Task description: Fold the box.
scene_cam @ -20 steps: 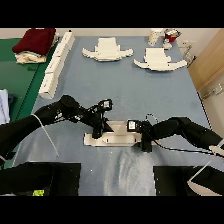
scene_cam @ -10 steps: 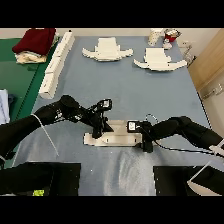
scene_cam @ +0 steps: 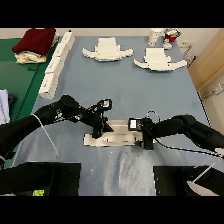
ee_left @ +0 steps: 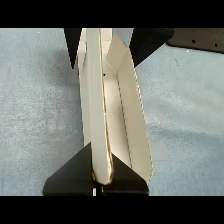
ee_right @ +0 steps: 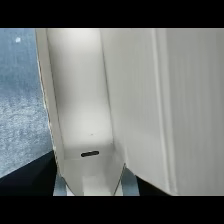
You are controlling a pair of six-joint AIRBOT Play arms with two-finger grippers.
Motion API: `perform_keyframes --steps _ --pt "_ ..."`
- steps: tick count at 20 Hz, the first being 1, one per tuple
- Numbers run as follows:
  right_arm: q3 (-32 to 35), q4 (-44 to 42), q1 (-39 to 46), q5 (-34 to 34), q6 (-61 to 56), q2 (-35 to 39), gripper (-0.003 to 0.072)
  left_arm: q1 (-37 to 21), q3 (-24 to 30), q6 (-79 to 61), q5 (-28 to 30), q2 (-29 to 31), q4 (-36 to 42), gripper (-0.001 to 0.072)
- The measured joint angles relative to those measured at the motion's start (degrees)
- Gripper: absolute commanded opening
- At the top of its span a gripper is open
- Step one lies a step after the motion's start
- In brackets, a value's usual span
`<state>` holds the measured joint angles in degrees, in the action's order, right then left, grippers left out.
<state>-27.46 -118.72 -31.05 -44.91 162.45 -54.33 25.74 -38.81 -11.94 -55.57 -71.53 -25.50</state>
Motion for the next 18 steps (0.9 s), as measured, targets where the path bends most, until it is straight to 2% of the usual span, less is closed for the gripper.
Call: perform_keyframes --steps 5,7,11,12,13,14,18 --pt "-0.02 -1.79 0.00 0.55 0.00 -2.23 0.0707 0.00 0.00 0.00 -0.07 0.00 0.00 0.0014" --pt "0.33 -2.10 0.00 0.72 0.04 -2.95 0.0645 0.00 0.00 0.00 -0.04 0.00 0.00 0.0014" --pt "1.49 -2.45 0.00 0.59 0.52 -3.61 0.0644 0.00 0.00 0.00 -0.07 0.00 -0.02 0.0014" --pt "1.62 -2.56 0.00 0.68 0.61 -3.65 0.0605 0.00 0.00 0.00 -0.07 0.00 -0.02 0.0014" --pt "1.73 -2.58 0.00 0.79 0.72 -3.67 0.0534 0.00 0.00 -0.02 -0.07 0.00 -0.02 0.0014" --pt "1.79 -2.62 0.04 0.79 0.92 -3.74 0.0523 0.00 0.00 0.00 -0.04 0.00 -0.02 0.0014" --pt "1.99 -2.75 0.00 0.81 1.36 -3.76 0.0532 0.00 0.00 0.00 -0.07 0.00 -0.02 0.0014"
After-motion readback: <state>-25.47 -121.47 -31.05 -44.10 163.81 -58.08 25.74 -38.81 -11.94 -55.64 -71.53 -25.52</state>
